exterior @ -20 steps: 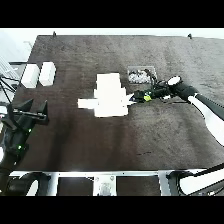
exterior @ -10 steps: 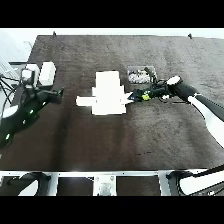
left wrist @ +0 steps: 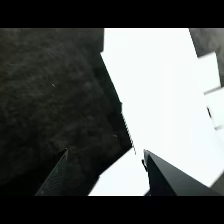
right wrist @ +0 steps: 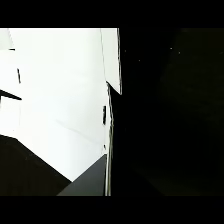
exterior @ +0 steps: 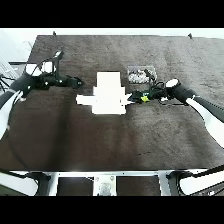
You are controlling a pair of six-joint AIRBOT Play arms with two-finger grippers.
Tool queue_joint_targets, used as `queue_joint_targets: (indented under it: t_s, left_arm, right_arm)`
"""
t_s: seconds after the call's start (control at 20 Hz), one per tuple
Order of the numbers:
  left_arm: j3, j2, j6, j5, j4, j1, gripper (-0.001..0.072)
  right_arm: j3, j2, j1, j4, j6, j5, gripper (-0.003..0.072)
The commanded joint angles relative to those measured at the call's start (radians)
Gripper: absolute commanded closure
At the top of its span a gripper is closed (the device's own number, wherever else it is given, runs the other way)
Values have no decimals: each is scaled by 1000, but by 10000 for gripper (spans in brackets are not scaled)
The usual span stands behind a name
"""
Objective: Fold the box and place the chain.
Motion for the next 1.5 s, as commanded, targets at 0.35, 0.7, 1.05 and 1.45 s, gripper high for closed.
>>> queue_joint_targets:
  t_s: [0.35,0.7,1.05,1.45]
  left_arm:
    - [502,-342,-157,-529,66,-3,128]
    - [502,-346,-33,-416,29,-72,128]
    - [510,-403,-42,-366,39,-92,140]
    - [597,-480,-79,-363,7,-92,161]
  right_arm:
    - [-10,1,2,19,-72,-40,673]
    - [-11,1,6,18,-79,-40,673]
    - [-13,1,7,19,-92,-40,673]
    - [-13,1,7,19,-105,-40,672]
